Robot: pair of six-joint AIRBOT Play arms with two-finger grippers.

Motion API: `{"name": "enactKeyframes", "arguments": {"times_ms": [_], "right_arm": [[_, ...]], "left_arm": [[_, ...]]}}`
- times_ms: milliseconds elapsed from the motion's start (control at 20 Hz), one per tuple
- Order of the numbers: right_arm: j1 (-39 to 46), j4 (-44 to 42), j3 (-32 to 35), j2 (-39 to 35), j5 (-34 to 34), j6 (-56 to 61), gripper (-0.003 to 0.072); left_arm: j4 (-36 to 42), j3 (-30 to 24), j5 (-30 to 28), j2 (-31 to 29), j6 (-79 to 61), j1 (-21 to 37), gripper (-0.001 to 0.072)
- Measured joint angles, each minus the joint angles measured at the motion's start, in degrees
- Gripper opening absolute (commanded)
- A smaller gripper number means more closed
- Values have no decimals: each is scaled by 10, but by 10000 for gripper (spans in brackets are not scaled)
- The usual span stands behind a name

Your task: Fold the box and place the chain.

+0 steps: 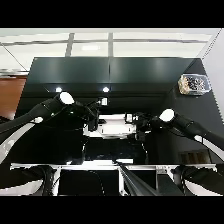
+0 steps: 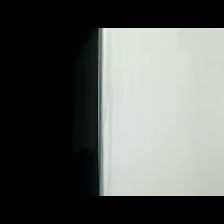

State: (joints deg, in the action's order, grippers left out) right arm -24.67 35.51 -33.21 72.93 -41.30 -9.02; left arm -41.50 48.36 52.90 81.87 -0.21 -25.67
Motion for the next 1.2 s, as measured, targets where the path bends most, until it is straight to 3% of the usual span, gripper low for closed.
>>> {"name": "enactKeyframes", "arguments": {"times_ms": [200, 250, 300, 500, 600, 700, 800, 850, 950, 1050, 1100, 1150, 1200], "right_arm": [[0, -2, 0, 3, 1, -2, 696], [0, -2, 0, 3, 2, -2, 656], [0, -2, 0, 3, 3, -3, 525], [0, -1, 0, 4, 4, -4, 524], [0, -1, 0, 4, 5, -2, 524], [0, -1, 0, 4, 6, -2, 523], [0, -4, 0, 4, 14, -2, 524], [0, -8, 1, 4, 19, -2, 523], [0, -16, 1, 4, 28, -1, 523], [0, -20, 1, 4, 33, -2, 410], [0, -21, 1, 4, 35, -2, 410], [0, -22, 1, 4, 37, -2, 410], [0, -23, 1, 4, 38, -2, 410]], "left_arm": [[0, 0, 0, 0, 0, 0, 31], [0, 0, 0, 0, 0, 0, 31], [0, 0, 0, 0, 0, 0, 31], [2, 0, 0, 0, 0, 0, 44], [-6, 2, -1, -1, 2, 0, 197], [-5, 9, -4, -6, 6, 0, 297], [-17, 19, 2, -16, 25, 0, 513], [-28, 26, 4, -22, 43, 1, 536], [-70, 36, 29, -37, 87, 1, 536], [-136, 42, 51, -57, 148, 2, 536], [-179, 43, 64, -69, 189, 2, 533], [-218, 45, 70, -81, 226, 4, 465], [-251, 45, 82, -93, 261, 7, 335]]}}
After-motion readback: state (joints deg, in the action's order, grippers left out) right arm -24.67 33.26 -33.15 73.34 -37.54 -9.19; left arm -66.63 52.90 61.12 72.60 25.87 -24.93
